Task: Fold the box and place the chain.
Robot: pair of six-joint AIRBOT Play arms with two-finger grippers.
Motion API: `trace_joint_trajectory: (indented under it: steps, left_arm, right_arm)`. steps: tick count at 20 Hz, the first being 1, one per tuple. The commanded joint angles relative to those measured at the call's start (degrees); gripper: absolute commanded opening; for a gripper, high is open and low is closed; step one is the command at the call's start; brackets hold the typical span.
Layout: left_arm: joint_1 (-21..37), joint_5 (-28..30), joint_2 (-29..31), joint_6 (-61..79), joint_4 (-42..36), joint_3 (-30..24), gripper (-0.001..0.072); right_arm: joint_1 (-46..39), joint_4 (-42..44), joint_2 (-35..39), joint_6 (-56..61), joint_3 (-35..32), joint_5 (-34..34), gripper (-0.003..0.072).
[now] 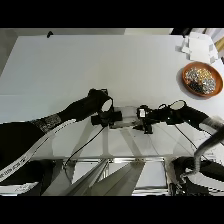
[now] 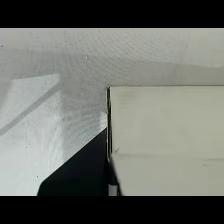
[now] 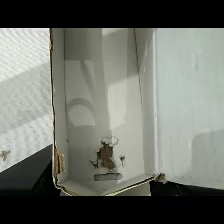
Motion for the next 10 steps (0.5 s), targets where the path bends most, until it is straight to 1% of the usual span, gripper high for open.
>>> trace_joint_trajectory:
  steps: [1,2,3,6,7,9,10]
  left_arm:
    - [0.0,0.7,-0.8,0.0,0.0,0.0,0.0027]
    - [0.0,0.7,-0.9,-0.1,0.0,0.0,0.008]
    - [-0.1,0.7,-0.9,0.0,0.0,0.0,0.0104]
    - [-0.3,0.7,-0.9,0.0,0.1,0.0,0.0104]
    - [-0.3,0.6,-0.9,0.0,0.0,0.0,0.0096]
    - [-0.3,0.3,-0.9,0.0,0.0,0.0,0.0004]
    - [-0.3,-0.1,-0.9,0.0,0.0,0.0,0.0004]
  right_arm:
    - [0.0,0.1,0.0,0.2,0.0,0.1,0.0504]
    - [0.0,0.1,0.0,0.2,0.0,0.1,0.0504]
    - [0.0,0.1,0.0,0.2,0.0,0.1,0.0504]
    - [0.0,0.1,0.0,0.2,0.0,0.1,0.0504]
    - [0.0,0.1,0.0,0.2,0.0,0.1,0.0504]
    - [0.0,0.1,0.0,0.2,0.0,0.1,0.0504]
    - [0.0,0.1,0.0,0.2,0.0,0.1,0.0504]
